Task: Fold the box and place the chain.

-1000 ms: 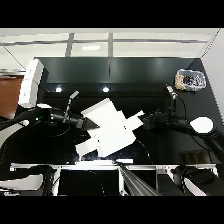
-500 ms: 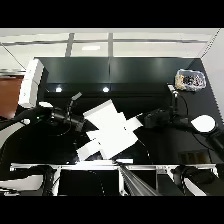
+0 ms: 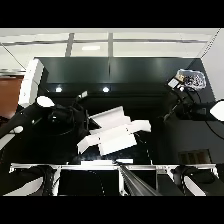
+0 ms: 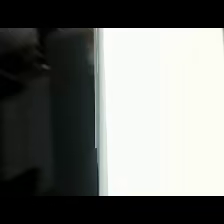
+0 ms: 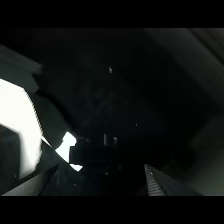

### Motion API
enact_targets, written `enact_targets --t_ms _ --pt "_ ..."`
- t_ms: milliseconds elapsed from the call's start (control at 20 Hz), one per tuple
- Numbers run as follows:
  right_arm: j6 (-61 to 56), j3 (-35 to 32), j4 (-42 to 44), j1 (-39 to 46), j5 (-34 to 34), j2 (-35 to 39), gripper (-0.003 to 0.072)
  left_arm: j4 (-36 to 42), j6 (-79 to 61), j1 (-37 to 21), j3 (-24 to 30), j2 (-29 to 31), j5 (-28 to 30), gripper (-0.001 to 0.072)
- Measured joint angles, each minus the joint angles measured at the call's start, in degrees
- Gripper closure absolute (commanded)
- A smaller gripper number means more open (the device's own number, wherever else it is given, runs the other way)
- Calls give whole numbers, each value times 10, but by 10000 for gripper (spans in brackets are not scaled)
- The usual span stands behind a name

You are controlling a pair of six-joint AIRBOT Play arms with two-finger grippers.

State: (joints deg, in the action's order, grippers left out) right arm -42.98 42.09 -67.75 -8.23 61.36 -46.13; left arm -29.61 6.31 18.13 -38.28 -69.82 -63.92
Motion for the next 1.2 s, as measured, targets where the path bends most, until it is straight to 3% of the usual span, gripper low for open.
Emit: enact_targets --t_ms 300,450,800,1200 --pt "155 -86 91 -13 -28 0 65 -48 -74 97 -1 14 155 685" --pt "207 -126 110 -42 -54 0 65 -68 -84 112 -1 -10 195 684" --pt "274 -164 118 -127 -141 -16 65 -80 -92 124 -5 -48 210 684" --pt "304 -172 128 -211 -156 -74 65 -88 -93 125 -5 -54 211 684"
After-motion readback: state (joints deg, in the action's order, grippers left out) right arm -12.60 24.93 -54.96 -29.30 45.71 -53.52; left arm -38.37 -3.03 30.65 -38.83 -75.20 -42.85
